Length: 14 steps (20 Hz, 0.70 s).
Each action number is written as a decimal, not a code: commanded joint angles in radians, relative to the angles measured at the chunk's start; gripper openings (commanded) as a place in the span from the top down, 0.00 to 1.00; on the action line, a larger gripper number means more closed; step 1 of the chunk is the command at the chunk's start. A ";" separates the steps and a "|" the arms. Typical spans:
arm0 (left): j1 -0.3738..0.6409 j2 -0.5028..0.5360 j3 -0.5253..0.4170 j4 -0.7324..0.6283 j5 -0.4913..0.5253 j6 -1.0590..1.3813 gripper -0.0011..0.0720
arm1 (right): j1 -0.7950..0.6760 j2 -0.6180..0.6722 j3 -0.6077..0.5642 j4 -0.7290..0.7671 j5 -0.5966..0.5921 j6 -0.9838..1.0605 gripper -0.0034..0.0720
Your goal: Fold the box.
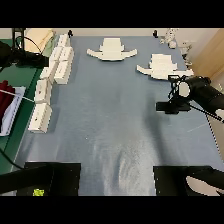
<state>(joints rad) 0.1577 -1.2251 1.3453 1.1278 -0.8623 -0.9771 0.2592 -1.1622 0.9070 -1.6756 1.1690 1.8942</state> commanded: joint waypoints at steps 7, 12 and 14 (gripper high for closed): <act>-0.369 0.305 -0.344 -0.002 -0.094 -0.335 0.97 | 0.000 0.000 0.001 0.000 0.000 0.000 0.93; -0.518 0.382 -0.596 -0.002 -0.045 -0.381 0.96 | 0.000 0.000 0.001 0.000 0.000 0.000 0.93; -0.533 0.382 -0.612 -0.006 -0.045 -0.381 0.96 | 0.000 0.000 0.001 0.000 0.000 0.000 0.93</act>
<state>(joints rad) -0.3241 -0.8646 0.8070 1.1244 -0.9245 -1.3281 0.2592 -1.1622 0.9070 -1.6752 1.1690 1.8942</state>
